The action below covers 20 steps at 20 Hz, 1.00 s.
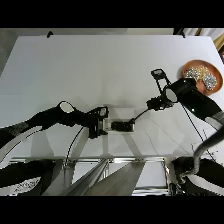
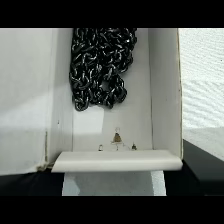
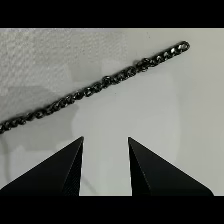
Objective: Fold the box and place the chain.
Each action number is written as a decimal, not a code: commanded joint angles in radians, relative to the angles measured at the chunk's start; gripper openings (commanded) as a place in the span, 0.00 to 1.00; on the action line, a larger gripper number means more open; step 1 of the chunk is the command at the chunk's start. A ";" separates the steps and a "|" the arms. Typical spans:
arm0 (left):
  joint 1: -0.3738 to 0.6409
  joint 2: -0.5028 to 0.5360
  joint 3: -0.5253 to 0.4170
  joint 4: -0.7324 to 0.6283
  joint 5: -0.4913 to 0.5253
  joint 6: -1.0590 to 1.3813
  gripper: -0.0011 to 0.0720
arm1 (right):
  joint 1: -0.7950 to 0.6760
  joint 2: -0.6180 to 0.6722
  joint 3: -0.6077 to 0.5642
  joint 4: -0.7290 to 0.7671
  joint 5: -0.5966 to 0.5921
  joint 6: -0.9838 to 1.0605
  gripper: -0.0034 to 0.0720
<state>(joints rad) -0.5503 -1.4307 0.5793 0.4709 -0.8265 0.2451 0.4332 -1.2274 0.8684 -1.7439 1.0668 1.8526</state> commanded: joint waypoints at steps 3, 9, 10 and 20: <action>0.000 0.000 0.000 0.000 0.000 0.000 0.39 | -0.021 -0.082 0.000 -0.003 -0.073 0.059 0.48; 0.000 0.000 0.000 0.000 0.000 0.000 0.39 | -0.102 -0.108 0.000 0.081 -0.152 0.042 0.48; 0.000 0.000 0.000 0.000 0.000 0.000 0.39 | -0.104 -0.111 0.000 0.098 -0.172 0.035 0.47; 0.000 0.000 0.000 0.000 0.000 0.000 0.39 | -0.104 -0.172 0.000 0.134 -0.157 0.031 0.47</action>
<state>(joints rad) -0.5503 -1.4307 0.5793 0.4709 -0.8268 0.2455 0.3298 -1.3926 0.8684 -1.6215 0.9085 1.8851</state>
